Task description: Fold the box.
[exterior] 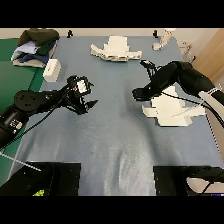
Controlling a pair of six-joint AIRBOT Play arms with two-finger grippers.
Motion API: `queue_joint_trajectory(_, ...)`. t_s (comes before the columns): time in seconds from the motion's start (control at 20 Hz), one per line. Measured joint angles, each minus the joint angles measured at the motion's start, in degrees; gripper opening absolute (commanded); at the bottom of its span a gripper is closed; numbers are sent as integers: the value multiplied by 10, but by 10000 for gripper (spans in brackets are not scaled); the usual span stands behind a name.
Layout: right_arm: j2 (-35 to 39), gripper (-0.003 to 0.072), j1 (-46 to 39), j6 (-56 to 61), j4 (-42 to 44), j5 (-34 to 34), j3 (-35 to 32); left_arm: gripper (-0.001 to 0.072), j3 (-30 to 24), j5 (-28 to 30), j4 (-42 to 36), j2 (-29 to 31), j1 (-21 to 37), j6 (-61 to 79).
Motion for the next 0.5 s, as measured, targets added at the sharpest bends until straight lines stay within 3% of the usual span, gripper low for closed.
queue_joint_trajectory(0.05,0,43,1,10,3,2,0,598,0,0,0,0,0,0)
queue_joint_trajectory(0.1,-1,246,2,27,4,4,0,597,0,0,0,0,0,0)
queue_joint_trajectory(0.15,-1,382,2,48,4,5,0,597,0,0,0,0,0,0)
queue_joint_trajectory(0.3,-1,381,-12,112,-13,-4,14,597,0,2,0,0,0,0)
queue_joint_trajectory(0.5,-1,381,-88,159,-83,-96,70,597,0,10,0,0,0,0)
